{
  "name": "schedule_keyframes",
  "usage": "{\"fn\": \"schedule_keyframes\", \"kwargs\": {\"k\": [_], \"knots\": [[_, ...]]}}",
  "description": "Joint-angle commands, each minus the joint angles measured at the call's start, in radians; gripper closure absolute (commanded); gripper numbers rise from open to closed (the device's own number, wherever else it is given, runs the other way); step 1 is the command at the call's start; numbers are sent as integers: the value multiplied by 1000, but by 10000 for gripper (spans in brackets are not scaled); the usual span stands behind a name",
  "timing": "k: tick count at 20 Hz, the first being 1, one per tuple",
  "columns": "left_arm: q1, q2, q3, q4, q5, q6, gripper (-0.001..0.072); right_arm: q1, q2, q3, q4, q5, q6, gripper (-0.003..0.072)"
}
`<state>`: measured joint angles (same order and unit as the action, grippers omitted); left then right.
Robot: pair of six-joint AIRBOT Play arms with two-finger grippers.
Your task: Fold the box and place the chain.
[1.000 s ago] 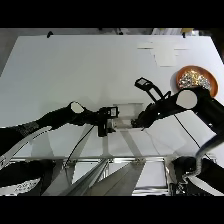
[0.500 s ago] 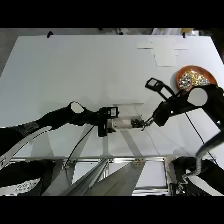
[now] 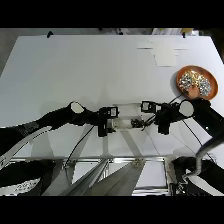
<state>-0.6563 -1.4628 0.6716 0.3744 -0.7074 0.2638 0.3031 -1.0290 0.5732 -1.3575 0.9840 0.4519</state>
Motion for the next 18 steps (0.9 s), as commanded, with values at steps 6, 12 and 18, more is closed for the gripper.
{"fn": "schedule_keyframes", "kwargs": {"k": [6, 12, 18], "knots": [[0, 0, 0, 0, 0, 0, 501, -1, -82, -14, 10, -126, -69, 529], [0, 0, 0, 0, 0, 0, 501, -1, -87, -14, 30, -128, -69, 528], [0, 0, 0, 0, 0, 0, 501, -1, -87, -14, 31, -113, -69, 530]]}}
